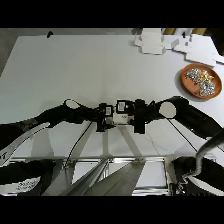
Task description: Fold the box and place the chain.
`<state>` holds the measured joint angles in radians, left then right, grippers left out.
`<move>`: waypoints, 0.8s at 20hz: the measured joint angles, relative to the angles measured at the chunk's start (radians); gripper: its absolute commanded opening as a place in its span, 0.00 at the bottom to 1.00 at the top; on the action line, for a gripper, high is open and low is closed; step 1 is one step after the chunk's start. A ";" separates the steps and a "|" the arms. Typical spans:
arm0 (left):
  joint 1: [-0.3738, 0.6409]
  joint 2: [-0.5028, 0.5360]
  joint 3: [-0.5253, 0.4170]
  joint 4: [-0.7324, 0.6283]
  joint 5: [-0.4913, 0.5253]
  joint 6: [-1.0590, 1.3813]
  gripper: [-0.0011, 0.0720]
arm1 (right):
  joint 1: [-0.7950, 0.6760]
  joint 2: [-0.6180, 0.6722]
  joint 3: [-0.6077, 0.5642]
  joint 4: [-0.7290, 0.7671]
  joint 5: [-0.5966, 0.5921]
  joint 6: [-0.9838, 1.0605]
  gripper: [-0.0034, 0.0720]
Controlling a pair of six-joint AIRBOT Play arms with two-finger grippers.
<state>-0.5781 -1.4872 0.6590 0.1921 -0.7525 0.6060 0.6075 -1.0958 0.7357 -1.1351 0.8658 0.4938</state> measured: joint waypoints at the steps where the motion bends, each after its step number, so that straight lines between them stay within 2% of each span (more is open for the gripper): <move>1: 0.000 0.000 0.000 0.000 0.002 0.000 0.30 | 0.000 0.004 0.000 0.005 0.009 -0.001 0.45; 6: 0.000 0.000 0.000 0.000 0.011 -0.003 0.30 | 0.000 0.043 0.000 0.015 0.029 -0.004 0.43; 7: 0.000 0.000 0.000 0.000 0.012 -0.003 0.30 | 0.000 0.048 0.000 0.018 0.032 -0.004 0.32; 8: 0.000 0.000 0.000 0.000 0.013 -0.003 0.30 | 0.000 0.051 0.000 0.020 0.034 -0.005 0.17; 9: 0.000 0.000 0.000 0.000 0.013 -0.003 0.30 | 0.000 0.053 0.000 0.024 0.034 -0.005 0.08; 16: 0.000 0.000 0.000 -0.001 0.015 -0.004 0.30 | 0.000 0.008 0.000 0.039 0.042 0.000 0.07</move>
<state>-0.5781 -1.4872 0.6590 0.1913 -0.7376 0.6022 0.6075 -1.0874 0.7357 -1.0966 0.9081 0.4934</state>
